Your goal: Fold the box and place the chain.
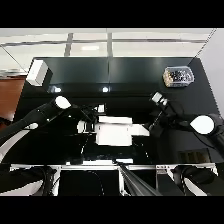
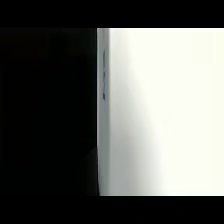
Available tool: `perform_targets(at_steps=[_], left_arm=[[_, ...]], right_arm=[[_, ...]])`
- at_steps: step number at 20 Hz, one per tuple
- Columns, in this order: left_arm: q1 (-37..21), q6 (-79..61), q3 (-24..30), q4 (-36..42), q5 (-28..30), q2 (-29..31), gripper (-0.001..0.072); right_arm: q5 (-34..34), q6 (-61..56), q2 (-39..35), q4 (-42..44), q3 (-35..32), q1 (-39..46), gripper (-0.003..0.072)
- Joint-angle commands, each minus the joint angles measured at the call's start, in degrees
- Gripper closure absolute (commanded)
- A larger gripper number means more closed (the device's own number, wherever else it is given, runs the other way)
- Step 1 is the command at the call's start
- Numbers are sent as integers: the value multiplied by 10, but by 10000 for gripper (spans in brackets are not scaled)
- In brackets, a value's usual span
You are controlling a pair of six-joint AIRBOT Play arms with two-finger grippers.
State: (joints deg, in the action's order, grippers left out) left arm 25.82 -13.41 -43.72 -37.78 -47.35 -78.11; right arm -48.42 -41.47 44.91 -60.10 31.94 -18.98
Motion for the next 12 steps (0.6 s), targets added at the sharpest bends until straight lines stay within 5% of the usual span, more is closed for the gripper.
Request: perform_targets(at_steps=[1, 12], left_arm=[[10, 4, 3, -7, 31, -10, 685], [10, 25, 2, -7, 21, -14, 685]], right_arm=[[13, 82, 14, 8, -25, -48, -28], [53, 193, 73, 16, -58, -159, -28]])
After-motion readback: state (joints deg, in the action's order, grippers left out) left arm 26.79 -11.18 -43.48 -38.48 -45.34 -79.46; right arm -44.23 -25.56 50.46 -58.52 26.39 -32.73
